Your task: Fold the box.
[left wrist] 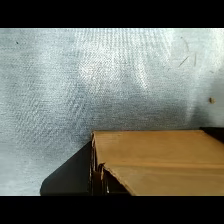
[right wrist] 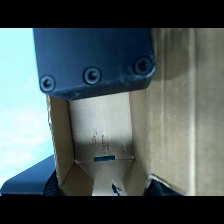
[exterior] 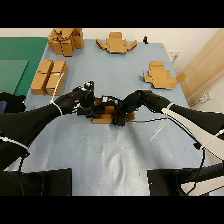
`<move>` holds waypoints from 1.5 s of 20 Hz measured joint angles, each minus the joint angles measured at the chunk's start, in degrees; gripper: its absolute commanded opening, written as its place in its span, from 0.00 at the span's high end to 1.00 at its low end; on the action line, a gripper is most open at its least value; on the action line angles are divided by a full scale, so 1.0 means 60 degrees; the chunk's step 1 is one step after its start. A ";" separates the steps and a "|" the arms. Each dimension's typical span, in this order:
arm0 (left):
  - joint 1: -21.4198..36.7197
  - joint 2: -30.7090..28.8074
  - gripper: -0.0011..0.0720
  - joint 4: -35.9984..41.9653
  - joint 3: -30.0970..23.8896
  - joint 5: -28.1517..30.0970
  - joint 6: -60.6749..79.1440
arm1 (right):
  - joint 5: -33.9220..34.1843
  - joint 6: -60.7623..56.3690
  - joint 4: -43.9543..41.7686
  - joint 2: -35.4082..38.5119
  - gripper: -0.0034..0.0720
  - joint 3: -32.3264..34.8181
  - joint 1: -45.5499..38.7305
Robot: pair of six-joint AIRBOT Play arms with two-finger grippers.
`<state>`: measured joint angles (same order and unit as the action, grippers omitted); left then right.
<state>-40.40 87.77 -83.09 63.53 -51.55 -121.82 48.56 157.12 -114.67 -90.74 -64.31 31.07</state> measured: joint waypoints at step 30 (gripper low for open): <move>0.4925 -0.1268 0.04 0.7002 -0.1909 -0.1891 2.1405 | 0.0317 -0.0113 -0.0011 -0.0004 0.93 -0.0004 0.0000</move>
<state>-10.85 80.16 -41.08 52.07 -62.89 6.61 50.46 156.44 -114.74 -90.76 -64.34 31.07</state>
